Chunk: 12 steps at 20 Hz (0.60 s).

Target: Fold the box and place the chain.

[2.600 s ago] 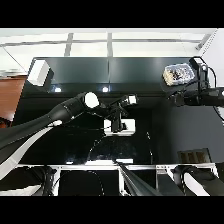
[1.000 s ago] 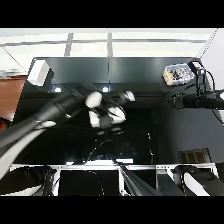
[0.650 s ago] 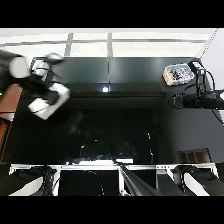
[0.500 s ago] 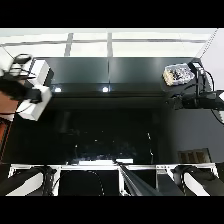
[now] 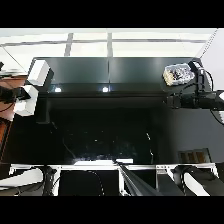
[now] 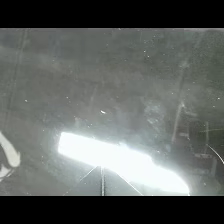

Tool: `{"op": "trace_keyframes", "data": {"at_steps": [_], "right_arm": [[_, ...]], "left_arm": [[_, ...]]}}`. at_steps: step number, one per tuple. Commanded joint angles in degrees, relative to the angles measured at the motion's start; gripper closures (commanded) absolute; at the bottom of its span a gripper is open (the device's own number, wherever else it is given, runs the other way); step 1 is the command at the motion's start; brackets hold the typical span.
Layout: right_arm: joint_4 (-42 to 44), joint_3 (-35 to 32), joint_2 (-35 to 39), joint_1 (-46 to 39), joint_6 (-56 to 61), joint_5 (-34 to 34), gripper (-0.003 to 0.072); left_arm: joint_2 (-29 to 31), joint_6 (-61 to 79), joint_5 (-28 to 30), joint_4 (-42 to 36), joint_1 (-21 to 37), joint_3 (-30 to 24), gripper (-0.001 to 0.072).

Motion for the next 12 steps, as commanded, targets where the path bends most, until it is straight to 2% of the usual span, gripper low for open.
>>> {"op": "trace_keyframes", "data": {"at_steps": [1,5,6,7,8,10,11,12], "right_arm": [[1.07,0.0,0.0,0.07,0.57,0.17,0.0668],[1.05,0.0,0.0,0.07,0.55,0.11,0.0668],[1.05,0.0,0.0,0.07,0.57,-0.04,0.0668],[1.05,0.0,0.0,0.07,0.57,-0.26,0.0668],[1.09,0.0,0.0,0.07,0.57,-0.35,0.0668],[2.16,0.0,0.0,0.09,0.61,-0.74,0.0668],[4.26,0.0,0.0,0.74,0.61,-1.33,0.0668],[4.96,0.0,0.0,2.27,0.61,-2.73,0.0669]], "left_arm": [[-8.22,5.75,4.0,-1.27,-0.76,5.68,0.0401],[-15.65,2.64,2.99,-0.07,-1.66,13.44,0.04],[-16.26,2.67,2.75,0.04,-1.84,14.67,0.0355],[-16.31,2.64,2.34,0.02,-2.25,15.98,0.0061],[-16.24,2.01,0.74,1.25,-2.64,18.03,-0.0001],[-16.22,-5.25,-5.81,7.61,-3.5,25.55,0.0],[-15.63,-8.31,-9.25,7.19,-3.69,29.64,0.0],[-14.21,-10.14,-10.64,2.47,-3.96,31.93,0.0]]}}
